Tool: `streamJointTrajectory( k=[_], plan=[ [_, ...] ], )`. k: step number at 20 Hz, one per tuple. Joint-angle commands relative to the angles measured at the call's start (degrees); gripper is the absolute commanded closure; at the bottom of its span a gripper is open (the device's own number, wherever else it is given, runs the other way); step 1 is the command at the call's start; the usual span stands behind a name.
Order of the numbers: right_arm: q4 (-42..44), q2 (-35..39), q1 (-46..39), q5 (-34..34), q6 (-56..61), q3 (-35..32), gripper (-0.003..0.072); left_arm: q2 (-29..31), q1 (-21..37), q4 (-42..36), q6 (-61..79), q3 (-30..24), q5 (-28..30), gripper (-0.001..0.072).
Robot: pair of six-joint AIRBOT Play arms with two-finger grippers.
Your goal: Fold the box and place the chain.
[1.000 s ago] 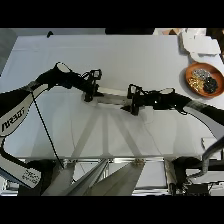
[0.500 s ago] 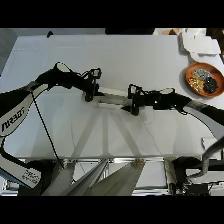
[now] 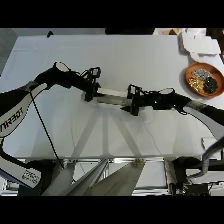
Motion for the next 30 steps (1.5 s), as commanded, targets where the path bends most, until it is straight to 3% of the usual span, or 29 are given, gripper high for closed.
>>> streamJointTrajectory(
  k=[1, 8, 9, 10, 11, 14, 17, 19, 22, 24, 30],
  plan=[
    [0.0, 0.0, 0.0, 0.0, 0.0, 0.0, 0.0189, 1.4, 1.6, 0.1, -0.1, 0.0, -2.8, 0.0597],
    [0.0, 0.0, 0.0, 0.0, 0.0, 0.0, 0.0189, 6.2, 8.6, 0.2, -0.1, -0.4, -9.4, 0.06],
    [0.0, 0.0, 0.0, 0.0, 0.0, 0.0, 0.0189, 6.6, 9.7, 0.4, -0.2, -0.4, -10.6, 0.0617],
    [0.0, 0.0, 0.0, 0.0, 0.0, 0.0, 0.0189, 7.1, 10.6, 0.6, -1.3, -0.5, -12.3, 0.0698],
    [0.0, 0.0, 0.0, 0.0, 0.0, 0.0, 0.0189, 7.5, 11.0, 0.9, -3.2, -0.5, -13.9, 0.0702],
    [0.0, 0.0, 0.0, 0.0, 0.0, 0.0, 0.0189, 8.1, 9.5, 0.8, -12.5, -0.5, -18.6, 0.0704],
    [0.0, 0.0, 0.0, 0.0, 0.0, 0.0, 0.0189, 8.1, 5.0, 0.9, -15.5, -0.5, -18.3, 0.0704],
    [0.0, 0.0, 0.0, 0.0, 0.0, 0.0, 0.0189, 8.0, 0.7, 0.9, -15.5, -0.5, -15.6, 0.0704],
    [0.0, 0.0, 0.0, 0.0, 0.0, 0.0, 0.0189, 8.0, -3.7, 0.5, -15.5, -0.5, -4.2, 0.0704],
    [0.0, 0.0, 0.0, 0.0, 0.0, 0.0, 0.0189, 8.0, -4.2, -1.4, -15.6, -0.5, 3.1, 0.0704],
    [0.0, 0.0, 0.0, 0.0, 0.0, 0.0, 0.0189, 7.7, -3.5, -3.8, -21.9, -0.5, 15.5, 0.0702]
  ],
)
